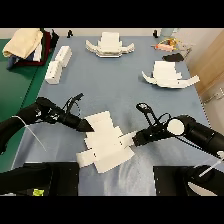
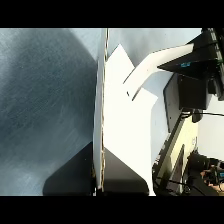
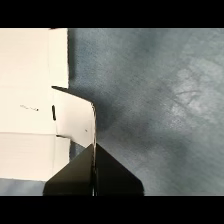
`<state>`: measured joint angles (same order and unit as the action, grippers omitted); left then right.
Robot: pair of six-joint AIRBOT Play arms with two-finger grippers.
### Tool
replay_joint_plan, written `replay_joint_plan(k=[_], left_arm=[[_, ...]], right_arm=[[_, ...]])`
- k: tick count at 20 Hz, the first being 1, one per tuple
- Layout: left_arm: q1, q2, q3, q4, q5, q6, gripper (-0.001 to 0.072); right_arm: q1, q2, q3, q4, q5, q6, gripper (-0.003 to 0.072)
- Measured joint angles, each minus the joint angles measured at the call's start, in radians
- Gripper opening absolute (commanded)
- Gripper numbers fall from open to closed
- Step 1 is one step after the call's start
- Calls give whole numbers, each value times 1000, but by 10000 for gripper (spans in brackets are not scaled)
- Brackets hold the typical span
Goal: Fold the box.
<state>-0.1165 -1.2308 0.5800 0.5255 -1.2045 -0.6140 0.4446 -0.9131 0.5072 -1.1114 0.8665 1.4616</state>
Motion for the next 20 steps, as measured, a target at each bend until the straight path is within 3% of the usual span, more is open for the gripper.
replay_joint_plan(k=[1, 5, 10, 15, 20], left_arm=[[0, -1, 0, -3, -4, 4, 14], [-1, -2, 3, -66, -16, 18, 13], [-18, 16, 68, -147, -11, 167, 11], [-127, 98, 96, -130, 100, 373, 11], [-295, 159, 102, -111, 251, 560, 11]], right_arm=[[-1, 0, 0, 2, 1, 4, 112], [-5, 0, 10, -37, -1, 14, 113], [-9, -1, 89, -311, 12, 180, 113], [-9, 0, 192, -540, 51, 344, 113], [-9, 1, 248, -613, 103, 432, 112]])
